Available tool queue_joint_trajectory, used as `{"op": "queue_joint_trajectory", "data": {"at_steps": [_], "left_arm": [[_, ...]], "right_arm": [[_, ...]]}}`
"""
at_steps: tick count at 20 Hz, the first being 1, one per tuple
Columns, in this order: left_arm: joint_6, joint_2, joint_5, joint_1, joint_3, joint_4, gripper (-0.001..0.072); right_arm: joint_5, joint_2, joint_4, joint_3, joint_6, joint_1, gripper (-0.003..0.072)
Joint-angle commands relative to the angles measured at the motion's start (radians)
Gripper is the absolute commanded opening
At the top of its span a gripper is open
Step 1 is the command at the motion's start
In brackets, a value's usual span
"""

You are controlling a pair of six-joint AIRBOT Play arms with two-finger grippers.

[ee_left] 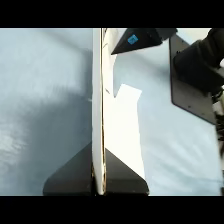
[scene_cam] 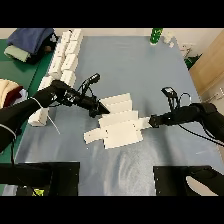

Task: Fold the box.

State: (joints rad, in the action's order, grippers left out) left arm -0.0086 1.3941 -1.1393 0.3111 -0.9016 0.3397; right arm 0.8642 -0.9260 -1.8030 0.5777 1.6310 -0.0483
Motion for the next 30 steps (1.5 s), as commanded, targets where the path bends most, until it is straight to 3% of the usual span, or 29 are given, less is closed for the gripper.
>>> {"op": "queue_joint_trajectory", "data": {"at_steps": [1,5,7,8,16,24,28,30], "left_arm": [[0.182,-0.082,0.111,0.049,0.023,0.003,0.0008],[0.257,-0.265,0.409,0.168,0.17,0.005,0.0008],[0.299,-0.343,0.502,0.228,0.254,0.004,0.0008],[0.315,-0.366,0.531,0.255,0.288,0.004,0.0009],[0.304,-0.31,0.633,0.392,0.343,-0.011,0.0009],[0.27,-0.3,0.642,0.391,0.352,-0.025,0.0013],[0.248,-0.332,0.628,0.388,0.334,-0.009,0.0013],[0.187,-0.335,0.531,0.351,0.306,0.034,0.0012]], "right_arm": [[0.02,0.02,0.027,0.066,-0.134,0.001,0.0654],[0.017,0.03,0.028,0.113,-0.169,0.001,0.0647],[0.006,0.029,0.028,0.113,-0.178,0.001,0.051],[-0.003,0.029,0.03,0.113,-0.189,0.001,0.051],[-0.025,0.029,0.026,0.113,-0.211,0.0,0.0509],[-0.012,0.029,0.026,0.113,-0.211,-0.001,0.0509],[-0.002,0.029,0.026,0.113,-0.211,-0.002,0.0509],[-0.002,0.027,0.026,0.113,-0.211,-0.002,0.0509]]}}
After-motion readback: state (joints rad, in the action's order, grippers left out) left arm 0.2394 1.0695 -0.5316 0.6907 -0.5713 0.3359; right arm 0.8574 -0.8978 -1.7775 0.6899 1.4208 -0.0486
